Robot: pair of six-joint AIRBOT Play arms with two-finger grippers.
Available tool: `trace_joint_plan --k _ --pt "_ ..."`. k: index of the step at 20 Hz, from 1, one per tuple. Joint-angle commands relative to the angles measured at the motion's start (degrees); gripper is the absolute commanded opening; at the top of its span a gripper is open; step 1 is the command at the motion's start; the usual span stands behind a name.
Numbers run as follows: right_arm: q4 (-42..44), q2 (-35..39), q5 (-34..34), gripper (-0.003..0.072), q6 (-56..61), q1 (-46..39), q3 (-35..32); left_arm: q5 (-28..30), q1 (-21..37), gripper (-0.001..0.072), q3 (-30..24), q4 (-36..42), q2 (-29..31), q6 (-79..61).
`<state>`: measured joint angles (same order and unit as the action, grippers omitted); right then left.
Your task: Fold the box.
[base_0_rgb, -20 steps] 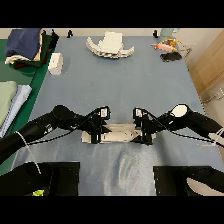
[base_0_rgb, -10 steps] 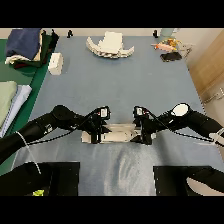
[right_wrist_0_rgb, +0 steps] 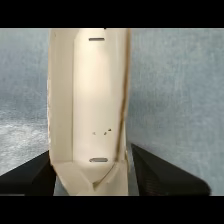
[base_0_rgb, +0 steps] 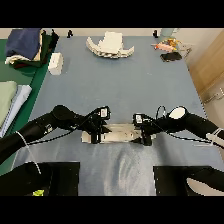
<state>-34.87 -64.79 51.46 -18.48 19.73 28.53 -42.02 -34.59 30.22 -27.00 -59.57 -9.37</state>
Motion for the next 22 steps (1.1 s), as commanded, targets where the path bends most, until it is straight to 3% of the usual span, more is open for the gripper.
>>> trace_joint_plan --k 1,12,15,22 --pt "-0.46 -0.57 -3.50 0.0649 0.50 0.74 -0.17 0.02 -0.04 0.0015 0.02 -0.02 0.04 -0.02" --pt "-0.13 -2.23 -0.52 0.0642 -2.64 0.74 -1.18 0.00 -0.04 0.0015 0.02 -0.02 0.04 -0.02" --pt "0.17 -2.23 -1.01 0.0512 -4.15 0.74 -1.60 0.00 -0.04 0.0014 0.02 -0.02 0.04 -0.02" --pt "0.17 -1.81 -1.18 0.0514 -4.04 0.74 -1.57 0.00 -0.04 0.0015 0.02 -0.02 0.04 -0.02"
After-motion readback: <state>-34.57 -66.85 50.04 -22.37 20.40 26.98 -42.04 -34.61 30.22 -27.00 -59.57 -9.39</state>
